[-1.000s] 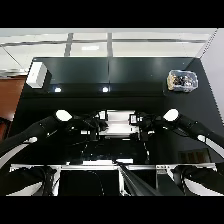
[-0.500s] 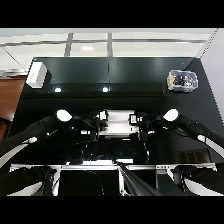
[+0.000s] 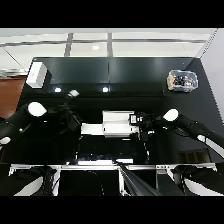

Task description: Fold the box and place the chain.

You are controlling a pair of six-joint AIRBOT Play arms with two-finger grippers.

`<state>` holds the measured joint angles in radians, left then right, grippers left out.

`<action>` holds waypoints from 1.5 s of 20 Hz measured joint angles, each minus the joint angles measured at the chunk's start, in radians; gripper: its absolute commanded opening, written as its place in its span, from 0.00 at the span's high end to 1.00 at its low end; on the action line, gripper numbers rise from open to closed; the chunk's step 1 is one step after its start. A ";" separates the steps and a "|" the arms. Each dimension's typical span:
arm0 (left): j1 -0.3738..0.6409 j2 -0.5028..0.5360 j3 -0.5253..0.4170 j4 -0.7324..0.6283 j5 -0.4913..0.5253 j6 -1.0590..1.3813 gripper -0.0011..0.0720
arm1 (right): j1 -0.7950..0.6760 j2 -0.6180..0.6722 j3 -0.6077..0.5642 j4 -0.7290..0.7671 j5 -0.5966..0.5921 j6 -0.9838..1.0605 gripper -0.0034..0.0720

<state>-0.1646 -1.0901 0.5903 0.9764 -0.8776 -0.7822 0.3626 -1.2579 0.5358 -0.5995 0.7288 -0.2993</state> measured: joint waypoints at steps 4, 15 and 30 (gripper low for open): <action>0.196 -0.087 -0.044 -0.130 -0.131 -0.247 0.95 | 0.000 0.000 0.000 0.000 0.000 0.000 0.66; 0.036 -0.322 0.037 -0.486 -0.283 -0.117 0.44 | 0.000 0.000 0.000 0.000 0.000 0.000 0.66; -0.263 -0.337 0.259 -0.271 -0.185 -0.425 0.39 | 0.000 0.000 0.000 0.000 0.000 0.000 0.66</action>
<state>-0.4278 -1.4269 0.8494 0.7055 -1.0630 -1.2072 0.3626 -1.2579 0.5358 -0.5991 0.7288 -0.2989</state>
